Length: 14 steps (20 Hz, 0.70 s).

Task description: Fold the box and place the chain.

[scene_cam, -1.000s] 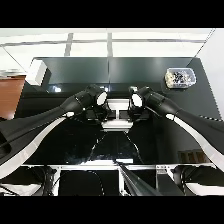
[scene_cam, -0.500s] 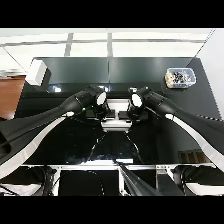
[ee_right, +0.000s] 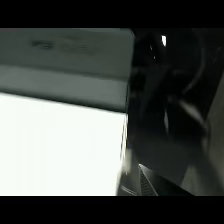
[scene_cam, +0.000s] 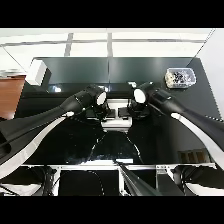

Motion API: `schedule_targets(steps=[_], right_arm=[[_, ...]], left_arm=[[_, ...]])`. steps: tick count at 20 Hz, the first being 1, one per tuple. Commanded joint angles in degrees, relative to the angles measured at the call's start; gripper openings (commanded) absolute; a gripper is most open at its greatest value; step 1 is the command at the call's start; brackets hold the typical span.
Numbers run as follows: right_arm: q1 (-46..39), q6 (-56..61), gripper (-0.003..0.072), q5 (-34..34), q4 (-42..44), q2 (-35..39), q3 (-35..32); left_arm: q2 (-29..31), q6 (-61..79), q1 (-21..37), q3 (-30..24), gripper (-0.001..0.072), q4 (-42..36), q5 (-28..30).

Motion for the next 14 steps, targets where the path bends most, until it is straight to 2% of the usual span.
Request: schedule_targets(steps=[1, 4, 5, 6, 9, 10, 11, 12, 14], right_arm=[[-1.0, -9.5, 0.051, 3.4, -9.8, 9.2, 0.9], [-8.0, -10.4, 0.0509, 2.2, -27.1, 14.3, 0.9], [-11.8, -10.5, 0.051, 0.2, -29.7, 14.2, 0.8], [-16.5, -10.6, 0.0509, -4.8, -30.4, 14.1, 0.2], [-29.6, -9.4, 0.0511, -23.6, -27.1, 13.7, -3.3], [-33.1, -9.0, 0.054, -27.2, -24.1, 12.5, -3.6], [-35.9, -9.2, 0.072, -29.4, -20.7, 10.8, -3.5], [-37.9, -10.0, 0.072, -29.9, -17.7, 8.7, -2.9], [-40.6, -10.6, 0.072, -26.4, -14.2, 2.9, 1.4]], left_arm=[[0.0, 0.0, 0.0, 0.0, 0.0029, 0.4, -0.1], [0.0, 0.0, 0.0, 0.0, 0.0029, 0.4, 0.4], [0.0, 0.0, 0.0, 0.0, 0.0029, 0.1, 0.7], [0.0, 0.0, 0.0, 0.0, 0.0029, -1.1, 0.7], [0.0, 0.0, 0.0, 0.0, 0.0029, -1.2, 0.4], [0.0, 0.0, 0.1, 0.0, 0.0029, -1.1, 0.3], [0.0, 0.0, 0.2, 0.0, 0.0029, -1.1, 0.5], [0.0, 0.0, 0.3, 0.0, 0.0029, -1.1, 0.4], [0.0, 0.0, 0.3, 0.0, 0.0029, -0.7, 0.0]])
